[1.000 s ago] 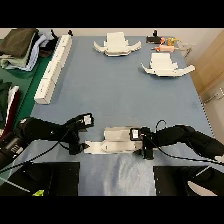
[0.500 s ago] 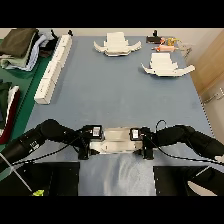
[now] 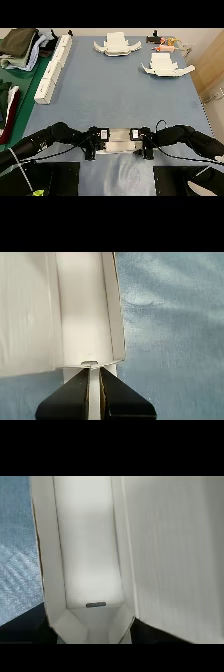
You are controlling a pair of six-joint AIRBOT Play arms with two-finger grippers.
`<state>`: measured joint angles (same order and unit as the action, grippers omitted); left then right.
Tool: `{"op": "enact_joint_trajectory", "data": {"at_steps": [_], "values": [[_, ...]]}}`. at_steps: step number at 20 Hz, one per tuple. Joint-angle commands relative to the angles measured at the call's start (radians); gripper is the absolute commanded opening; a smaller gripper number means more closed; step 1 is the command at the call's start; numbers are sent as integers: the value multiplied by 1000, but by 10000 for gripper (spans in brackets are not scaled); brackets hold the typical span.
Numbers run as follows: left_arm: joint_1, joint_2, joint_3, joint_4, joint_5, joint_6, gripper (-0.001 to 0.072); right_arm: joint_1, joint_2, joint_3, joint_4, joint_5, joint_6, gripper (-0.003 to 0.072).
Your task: Fold the box.
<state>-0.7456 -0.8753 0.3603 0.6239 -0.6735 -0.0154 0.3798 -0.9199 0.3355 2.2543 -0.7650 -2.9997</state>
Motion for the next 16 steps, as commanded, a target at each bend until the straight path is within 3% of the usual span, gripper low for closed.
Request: {"op": "enact_joint_trajectory", "data": {"at_steps": [1,7,8,9,10,15,16], "values": [[-40,-14,0,-27,80,0,104,0,1,0,0,1,-1,512],[-92,-16,0,-71,126,0,109,0,1,0,0,1,-1,512],[-97,-17,-1,-71,123,-2,257,0,1,0,0,1,-1,512],[-97,-21,-1,-71,120,-14,462,0,1,0,0,1,-1,512],[-96,-26,-1,-66,120,-46,531,0,1,0,0,1,-1,512],[-96,-28,0,-32,95,-111,521,0,1,0,0,1,-1,512],[-96,-26,0,-19,92,-143,351,0,1,0,0,1,-1,512]]}}
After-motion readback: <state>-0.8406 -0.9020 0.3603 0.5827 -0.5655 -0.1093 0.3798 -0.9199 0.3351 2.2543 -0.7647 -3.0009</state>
